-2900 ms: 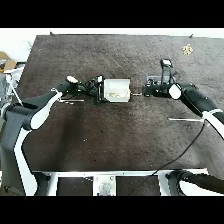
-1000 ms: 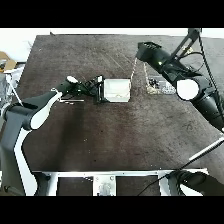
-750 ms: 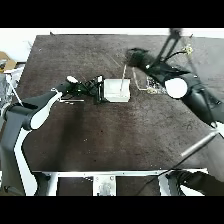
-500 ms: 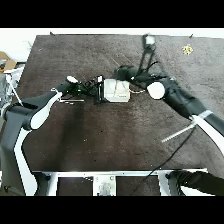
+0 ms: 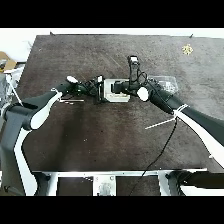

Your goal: Fold the box and place the chain.

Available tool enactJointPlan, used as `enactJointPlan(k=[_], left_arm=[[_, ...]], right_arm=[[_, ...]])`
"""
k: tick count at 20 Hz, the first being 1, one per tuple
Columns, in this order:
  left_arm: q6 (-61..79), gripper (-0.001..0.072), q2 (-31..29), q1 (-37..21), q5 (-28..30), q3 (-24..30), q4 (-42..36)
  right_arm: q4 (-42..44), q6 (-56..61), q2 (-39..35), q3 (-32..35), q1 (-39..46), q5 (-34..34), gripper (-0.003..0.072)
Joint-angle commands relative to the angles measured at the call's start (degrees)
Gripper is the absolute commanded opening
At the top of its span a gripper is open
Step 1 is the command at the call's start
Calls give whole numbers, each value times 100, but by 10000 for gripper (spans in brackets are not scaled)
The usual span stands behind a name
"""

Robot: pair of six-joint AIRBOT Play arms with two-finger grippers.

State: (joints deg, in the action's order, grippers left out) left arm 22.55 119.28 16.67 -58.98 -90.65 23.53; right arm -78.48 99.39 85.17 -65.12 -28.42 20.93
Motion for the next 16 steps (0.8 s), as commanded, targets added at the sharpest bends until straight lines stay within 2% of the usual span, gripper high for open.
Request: enactJointPlan(k=[1,6,9,13,16], left_arm=[[2,269,0,0,2,0,2],[2,269,0,0,2,0,2],[2,269,0,0,2,0,2],[2,269,0,0,2,0,2],[2,269,0,0,2,0,2]], right_arm=[[-208,-81,-63,33,179,396,319],[-337,339,-732,1224,918,68,339],[-94,629,-809,1934,1700,-638,339],[470,629,-424,2006,2229,-1296,339],[549,629,13,1644,2227,-1390,339]])
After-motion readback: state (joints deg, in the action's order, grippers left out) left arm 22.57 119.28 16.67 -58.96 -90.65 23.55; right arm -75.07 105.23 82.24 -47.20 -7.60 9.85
